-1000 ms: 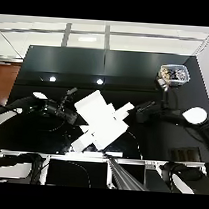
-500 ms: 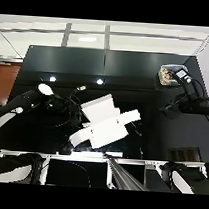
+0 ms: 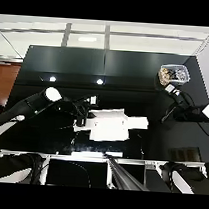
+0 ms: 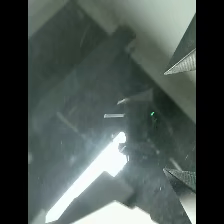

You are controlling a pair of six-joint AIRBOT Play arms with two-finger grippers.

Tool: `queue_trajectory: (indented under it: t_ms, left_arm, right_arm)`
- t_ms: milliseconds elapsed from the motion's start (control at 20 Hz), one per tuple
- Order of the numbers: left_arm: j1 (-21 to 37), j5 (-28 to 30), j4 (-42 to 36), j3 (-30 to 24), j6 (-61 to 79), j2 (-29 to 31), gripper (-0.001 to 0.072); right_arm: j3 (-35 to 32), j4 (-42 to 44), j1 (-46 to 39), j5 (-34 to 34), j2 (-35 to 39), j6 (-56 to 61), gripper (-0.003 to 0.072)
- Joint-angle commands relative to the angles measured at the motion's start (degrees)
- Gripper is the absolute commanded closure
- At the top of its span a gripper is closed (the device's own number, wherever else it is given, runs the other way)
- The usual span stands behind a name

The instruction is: Fold the box and place the chain.

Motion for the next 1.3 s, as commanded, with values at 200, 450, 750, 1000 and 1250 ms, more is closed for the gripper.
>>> queue_trajectory:
  t_ms: [200, 450, 750, 1000, 1250]
  left_arm:
    - [-1.0, -4.3, 1.3, -1.4, 3.1, -2.1, 0.0686]
    - [-1.0, -1.7, 3.9, -1.2, -6.3, -1.9, 0.0687]
    - [-5.2, 1.6, 12.5, -0.2, -13.1, -1.6, 0.0687]
    - [-7.2, 2.0, 15.1, -0.2, -14.4, -1.7, 0.0686]
    - [-7.2, 2.0, 15.1, -0.2, -14.8, -1.7, 0.0685]
  right_arm:
    - [-5.2, 9.8, 7.0, -4.9, 0.0, -9.8, 0.0014]
    - [-7.8, 9.1, 16.3, -8.0, -0.1, -16.8, 0.0014]
    - [-8.3, 8.0, 17.3, -10.5, -0.3, -18.0, 0.0014]
    - [-9.8, 8.2, 19.1, -10.7, -0.4, -18.2, 0.0015]
    - [-11.8, 10.8, 23.5, -11.1, -0.5, -18.4, 0.0015]
